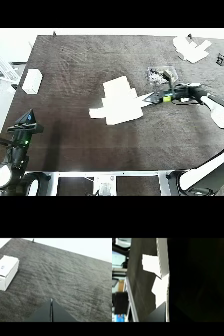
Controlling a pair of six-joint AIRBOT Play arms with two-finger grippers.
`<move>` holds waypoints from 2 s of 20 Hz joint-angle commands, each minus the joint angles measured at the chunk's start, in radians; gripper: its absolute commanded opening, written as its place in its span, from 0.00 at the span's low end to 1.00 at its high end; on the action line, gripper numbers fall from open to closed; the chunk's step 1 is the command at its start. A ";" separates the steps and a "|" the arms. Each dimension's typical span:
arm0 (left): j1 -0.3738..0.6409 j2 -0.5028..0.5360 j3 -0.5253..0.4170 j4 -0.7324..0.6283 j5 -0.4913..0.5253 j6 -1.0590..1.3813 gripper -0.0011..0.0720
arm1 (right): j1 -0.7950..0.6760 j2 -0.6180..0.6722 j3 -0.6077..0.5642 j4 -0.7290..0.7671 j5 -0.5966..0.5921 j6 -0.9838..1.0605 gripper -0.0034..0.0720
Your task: Fold the box and place the chain.
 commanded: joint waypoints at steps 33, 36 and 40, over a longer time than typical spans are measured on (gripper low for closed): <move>0.000 -0.025 0.059 0.043 -0.147 0.122 0.73 | 0.183 0.097 -0.136 0.070 -0.478 0.000 0.05; 0.000 -0.122 0.134 0.066 -0.175 0.147 0.73 | 0.192 0.097 -0.136 0.070 -0.478 0.000 0.05; 0.000 -0.406 0.263 0.072 -0.277 0.160 0.73 | 0.193 0.097 -0.136 0.071 -0.478 0.001 0.05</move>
